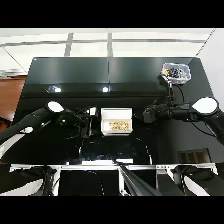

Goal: Fold the box and place the chain.

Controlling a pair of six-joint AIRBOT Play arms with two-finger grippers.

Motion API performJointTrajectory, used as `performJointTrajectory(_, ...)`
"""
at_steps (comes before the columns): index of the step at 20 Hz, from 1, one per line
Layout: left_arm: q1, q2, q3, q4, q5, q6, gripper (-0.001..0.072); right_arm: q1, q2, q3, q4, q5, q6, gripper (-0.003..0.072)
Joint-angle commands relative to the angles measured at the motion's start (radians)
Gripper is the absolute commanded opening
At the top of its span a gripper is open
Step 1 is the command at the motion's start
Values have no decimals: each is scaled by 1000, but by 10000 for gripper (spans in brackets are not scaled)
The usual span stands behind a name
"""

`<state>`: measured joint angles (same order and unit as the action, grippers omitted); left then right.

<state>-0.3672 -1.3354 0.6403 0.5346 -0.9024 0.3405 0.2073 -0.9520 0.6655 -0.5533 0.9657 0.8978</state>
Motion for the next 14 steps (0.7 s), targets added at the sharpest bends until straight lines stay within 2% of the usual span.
performJointTrajectory(1, -25, -1, 1, 0, 37, -24, 707, 1, 0, 1, -1, -13, 0, 365)
performJointTrajectory(8, -27, -19, 22, 7, 60, -80, 707, 1, -1, 1, -1, -14, 0, 365)
performJointTrajectory(14, -84, -25, 32, 3, 79, -30, 708, 2, -1, 1, 3, -60, 1, 365)
